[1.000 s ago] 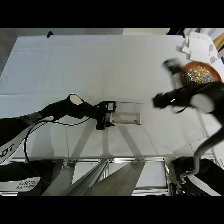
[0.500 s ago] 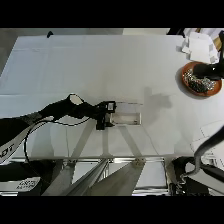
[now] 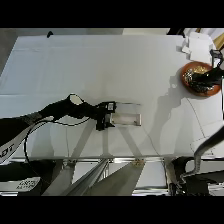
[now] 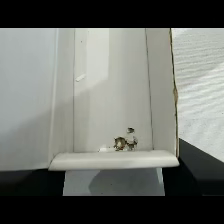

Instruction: Fold the box and place the chain.

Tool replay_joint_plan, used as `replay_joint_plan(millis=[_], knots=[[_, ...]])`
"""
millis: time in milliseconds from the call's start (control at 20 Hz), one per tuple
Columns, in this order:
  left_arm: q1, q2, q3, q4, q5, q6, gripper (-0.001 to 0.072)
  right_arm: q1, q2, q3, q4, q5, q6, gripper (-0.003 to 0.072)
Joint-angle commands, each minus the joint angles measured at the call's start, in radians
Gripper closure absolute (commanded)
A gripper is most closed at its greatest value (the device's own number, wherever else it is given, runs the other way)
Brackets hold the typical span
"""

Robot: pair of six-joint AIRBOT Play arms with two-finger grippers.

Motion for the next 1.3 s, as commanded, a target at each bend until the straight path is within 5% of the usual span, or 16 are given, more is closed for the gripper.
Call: replay_joint_plan(millis=[0, 700, 850, 950, 1250], knots=[[0.0, 0.0, 0.001, -0.001, -0.001, 0.0, 0.0362, -0.006, -0.04, 0.006, 0.003, -0.032, -0.011, 0.047], [0.0, 0.0, 0.001, -0.001, -0.001, 0.0, 0.0362, -0.006, -0.079, 0.006, -0.049, -0.072, -0.012, 0.0491], [0.0, 0.0, 0.001, -0.001, -0.001, 0.0, 0.0362, -0.006, -0.085, 0.006, -0.05, -0.042, -0.018, 0.0663], [0.0, 0.0, 0.001, -0.001, -0.001, 0.0, 0.0362, -0.006, -0.076, 0.006, -0.05, -0.023, -0.03, 0.0673], [0.0, 0.0, 0.001, -0.001, -0.001, 0.0, 0.0362, 0.002, 0.136, 0.006, -0.037, 0.039, -0.087, 0.0673]])
